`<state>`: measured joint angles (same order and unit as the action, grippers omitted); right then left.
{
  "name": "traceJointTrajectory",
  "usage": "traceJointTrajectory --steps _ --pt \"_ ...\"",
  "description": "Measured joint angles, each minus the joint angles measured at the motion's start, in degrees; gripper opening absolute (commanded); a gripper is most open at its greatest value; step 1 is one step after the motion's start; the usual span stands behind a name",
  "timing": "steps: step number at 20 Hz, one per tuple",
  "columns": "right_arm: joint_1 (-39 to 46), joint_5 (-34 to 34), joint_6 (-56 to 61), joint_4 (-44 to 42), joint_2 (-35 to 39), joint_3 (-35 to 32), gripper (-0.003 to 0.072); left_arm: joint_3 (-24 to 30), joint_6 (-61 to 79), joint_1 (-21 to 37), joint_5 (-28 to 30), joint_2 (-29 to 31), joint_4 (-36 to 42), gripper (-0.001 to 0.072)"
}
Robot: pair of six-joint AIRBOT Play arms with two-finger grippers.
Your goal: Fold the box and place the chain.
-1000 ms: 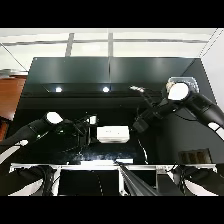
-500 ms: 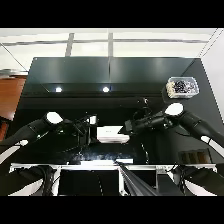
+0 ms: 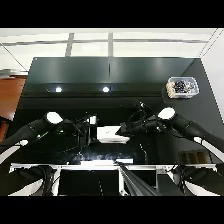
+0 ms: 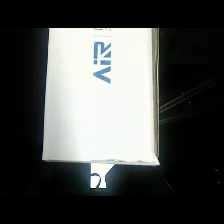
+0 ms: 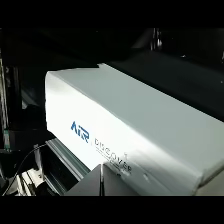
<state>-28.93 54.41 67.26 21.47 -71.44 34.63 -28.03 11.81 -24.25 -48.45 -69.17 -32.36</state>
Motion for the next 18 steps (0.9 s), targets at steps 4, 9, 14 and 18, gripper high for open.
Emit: traceJointTrajectory --steps 4,9,14,18 --pt "-0.2 -0.9 0.5 1.1 -0.5 0.0 0.0023 0.0 0.0 0.0 0.0 0.0 0.0 0.0493" --pt "-0.2 -1.9 1.4 2.6 -0.6 0.0 0.0024 0.0 0.0 0.0 0.0 0.0 0.0 0.0493" --pt "0.6 -1.4 0.9 2.2 -0.5 0.3 0.0024 0.0 -0.2 0.0 0.0 0.0 0.1 0.0493" --pt "5.0 3.8 -2.3 -2.0 2.3 1.4 0.0024 0.0 -0.2 0.0 0.0 0.0 0.0 0.0495"
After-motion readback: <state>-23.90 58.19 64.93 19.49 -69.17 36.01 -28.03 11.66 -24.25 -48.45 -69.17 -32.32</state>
